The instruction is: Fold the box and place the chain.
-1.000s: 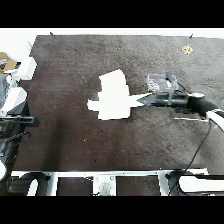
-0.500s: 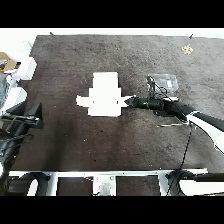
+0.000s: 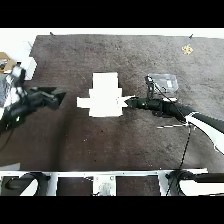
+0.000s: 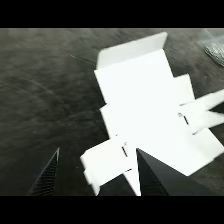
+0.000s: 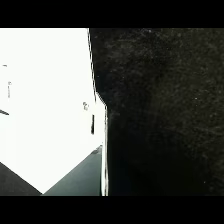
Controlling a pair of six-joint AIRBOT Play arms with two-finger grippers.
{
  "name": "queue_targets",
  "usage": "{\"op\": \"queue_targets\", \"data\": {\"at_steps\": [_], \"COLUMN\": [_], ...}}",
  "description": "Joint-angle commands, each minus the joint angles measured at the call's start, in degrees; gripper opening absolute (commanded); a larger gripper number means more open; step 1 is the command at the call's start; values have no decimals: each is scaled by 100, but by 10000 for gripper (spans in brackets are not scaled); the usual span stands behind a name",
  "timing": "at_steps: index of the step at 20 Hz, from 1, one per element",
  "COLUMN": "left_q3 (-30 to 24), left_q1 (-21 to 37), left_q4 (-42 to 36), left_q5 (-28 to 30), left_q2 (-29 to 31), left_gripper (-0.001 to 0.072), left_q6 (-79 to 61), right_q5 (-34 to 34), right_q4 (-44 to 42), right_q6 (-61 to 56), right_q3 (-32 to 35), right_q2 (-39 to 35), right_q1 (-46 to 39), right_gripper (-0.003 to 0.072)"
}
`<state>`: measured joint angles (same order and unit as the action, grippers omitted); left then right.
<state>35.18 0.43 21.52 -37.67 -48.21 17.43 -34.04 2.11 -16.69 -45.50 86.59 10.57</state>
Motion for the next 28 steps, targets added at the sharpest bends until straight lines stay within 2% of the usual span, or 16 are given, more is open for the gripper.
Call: {"op": "queue_targets", "data": {"at_steps": [1, 5, 6, 9, 11, 13, 15, 17, 23, 24, 26, 27, 28], "left_q3": [1609, 3858, 4376, 5840, 6579, 7101, 7401, 7469, 7471, 7471, 7471, 7471, 7471], "left_q1": [-2, -4, -22, -282, -433, -492, -529, -612, -896, -896, -896, -896, -896], "left_q4": [-103, -85, -24, 990, 1355, 1294, 1163, 868, 765, 763, 748, 737, 734], "left_q5": [-1473, -3233, -3425, -3504, -3639, -3978, -4481, -4835, -4669, -4662, -4664, -4684, -4688], "left_q2": [-2170, -4524, -4994, -6078, -6614, -7069, -7427, -7667, -7932, -7938, -7936, -7936, -7936], "left_gripper": [526, 526, 526, 526, 526, 526, 526, 526, 523, 441, 379, 180, 69], "left_q6": [-205, 136, 354, 1032, 1392, 1631, 1655, 1366, 1141, 1152, 1167, 1169, 1196], "right_q5": [26, 46, 44, 46, 44, 48, 50, 55, 70, 70, 68, 70, 70], "right_q4": [-2, 0, 0, 0, 2, 2, 2, 2, 2, 2, 2, 2, 2], "right_q6": [186, 216, 216, 323, 348, 385, 411, 411, 483, 496, 496, 496, 496], "right_q3": [4, 4, 4, 4, 4, 2, 2, 2, 2, 2, 2, 2, 2], "right_q2": [-7, -7, -7, -7, -7, -7, -7, -7, -7, -7, -7, -7, -7], "right_q1": [7, 7, 7, 7, 7, 7, 7, 4, 4, 4, 4, 4, 4], "right_gripper": [5, 5, 5, 6, 6, 6, 6, 6, 6, 6, 6, 6, 6]}}
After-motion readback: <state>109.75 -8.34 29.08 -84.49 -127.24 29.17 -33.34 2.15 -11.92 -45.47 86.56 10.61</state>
